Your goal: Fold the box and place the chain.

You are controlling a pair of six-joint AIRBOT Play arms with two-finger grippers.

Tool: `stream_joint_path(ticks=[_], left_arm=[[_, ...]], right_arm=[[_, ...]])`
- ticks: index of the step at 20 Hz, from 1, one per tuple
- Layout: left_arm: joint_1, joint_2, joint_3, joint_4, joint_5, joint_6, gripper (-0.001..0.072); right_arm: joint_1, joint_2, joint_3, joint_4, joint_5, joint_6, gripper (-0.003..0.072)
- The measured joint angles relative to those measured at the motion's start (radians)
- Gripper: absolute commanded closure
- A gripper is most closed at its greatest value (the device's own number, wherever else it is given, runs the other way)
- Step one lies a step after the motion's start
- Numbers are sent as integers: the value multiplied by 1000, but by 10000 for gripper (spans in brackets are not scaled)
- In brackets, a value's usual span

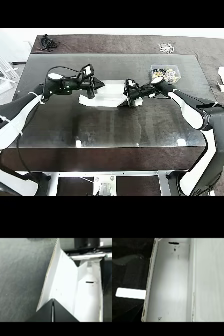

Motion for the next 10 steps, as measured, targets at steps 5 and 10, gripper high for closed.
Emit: stream_joint_path(ticks=[5, 10], left_arm=[[0, -62, 11, -11, 21, -18, 694], [0, -89, 13, -11, 65, -27, 693]], right_arm=[[0, 0, 0, 0, 0, 0, 127], [0, 0, 0, 1, -1, 1, 127]])
